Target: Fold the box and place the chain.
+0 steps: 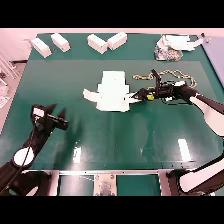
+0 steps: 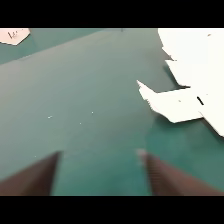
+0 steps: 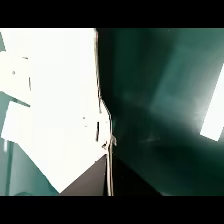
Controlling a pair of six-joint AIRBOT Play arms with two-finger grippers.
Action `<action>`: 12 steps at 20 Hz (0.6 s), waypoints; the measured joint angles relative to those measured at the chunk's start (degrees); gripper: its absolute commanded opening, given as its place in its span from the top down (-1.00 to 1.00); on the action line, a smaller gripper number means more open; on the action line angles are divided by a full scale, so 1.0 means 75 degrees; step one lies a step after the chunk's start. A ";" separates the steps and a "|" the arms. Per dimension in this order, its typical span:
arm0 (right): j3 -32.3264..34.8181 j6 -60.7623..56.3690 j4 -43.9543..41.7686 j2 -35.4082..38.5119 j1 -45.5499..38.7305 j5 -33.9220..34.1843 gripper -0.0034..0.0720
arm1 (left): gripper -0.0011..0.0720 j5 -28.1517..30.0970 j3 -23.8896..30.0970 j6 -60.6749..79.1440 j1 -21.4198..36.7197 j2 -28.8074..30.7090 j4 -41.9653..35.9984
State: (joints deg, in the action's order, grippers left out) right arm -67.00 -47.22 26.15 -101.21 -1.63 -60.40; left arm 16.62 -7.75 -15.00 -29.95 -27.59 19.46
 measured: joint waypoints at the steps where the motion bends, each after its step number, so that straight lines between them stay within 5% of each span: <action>1: 0.0003 0.0035 0.0015 -0.0023 0.0009 0.0093 0.89 | -0.93 -0.0020 0.0000 -0.0015 0.0000 0.0000 0.0003; 11: -0.0472 0.0516 0.0111 -0.0131 0.0251 0.0297 0.89 | -0.89 -0.0592 -0.0224 -0.0134 0.0000 0.0000 0.0032; 12: -0.0516 0.0533 0.0140 -0.0154 0.0280 0.0294 0.89 | -0.47 -0.0664 -0.0306 -0.0134 0.0000 -0.0003 0.0035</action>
State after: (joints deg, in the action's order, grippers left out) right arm -70.87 -43.22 27.20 -102.37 0.47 -58.19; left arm 11.64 -10.04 -16.01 -29.95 -27.62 19.73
